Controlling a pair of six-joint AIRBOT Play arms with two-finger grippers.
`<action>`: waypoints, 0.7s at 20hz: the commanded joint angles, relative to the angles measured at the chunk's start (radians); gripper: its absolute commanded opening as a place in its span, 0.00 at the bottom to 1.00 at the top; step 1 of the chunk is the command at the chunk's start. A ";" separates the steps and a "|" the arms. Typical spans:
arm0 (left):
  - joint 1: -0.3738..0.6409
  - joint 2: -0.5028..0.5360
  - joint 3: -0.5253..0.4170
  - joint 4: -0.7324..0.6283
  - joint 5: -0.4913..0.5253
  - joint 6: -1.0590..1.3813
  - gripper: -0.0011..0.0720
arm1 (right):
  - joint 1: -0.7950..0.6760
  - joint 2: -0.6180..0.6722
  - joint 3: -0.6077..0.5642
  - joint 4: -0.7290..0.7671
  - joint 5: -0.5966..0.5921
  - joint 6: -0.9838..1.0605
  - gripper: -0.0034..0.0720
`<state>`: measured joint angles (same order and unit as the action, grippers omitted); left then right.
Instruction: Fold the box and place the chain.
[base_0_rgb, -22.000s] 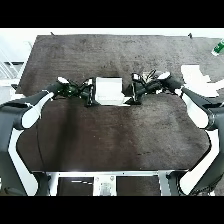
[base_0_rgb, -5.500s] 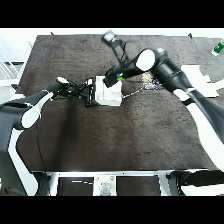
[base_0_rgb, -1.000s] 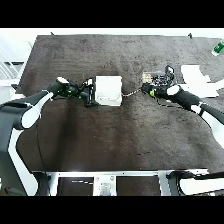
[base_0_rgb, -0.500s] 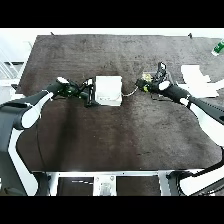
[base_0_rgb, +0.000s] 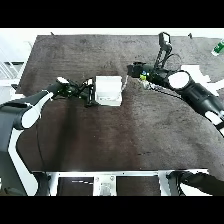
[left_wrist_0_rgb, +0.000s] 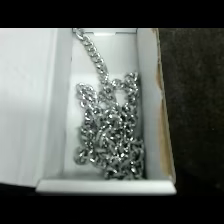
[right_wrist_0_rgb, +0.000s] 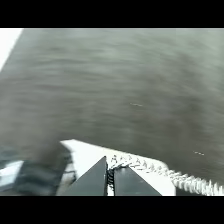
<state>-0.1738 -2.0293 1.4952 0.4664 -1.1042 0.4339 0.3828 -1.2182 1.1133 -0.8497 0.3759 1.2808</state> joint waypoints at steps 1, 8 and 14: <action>0.000 -0.001 0.000 0.000 0.000 0.000 0.66 | 0.101 0.067 0.014 0.002 -0.001 -0.025 0.06; 0.000 -0.001 0.000 0.000 -0.001 0.000 0.66 | 0.225 -0.003 0.021 0.012 -0.107 -0.002 0.06; 0.000 -0.001 0.000 0.000 -0.004 0.000 0.66 | 0.232 -0.175 0.024 0.037 -0.148 0.024 0.06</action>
<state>-0.1738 -2.0293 1.4952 0.4664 -1.1053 0.4339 0.6064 -1.3212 1.1343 -0.8330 0.2558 1.2827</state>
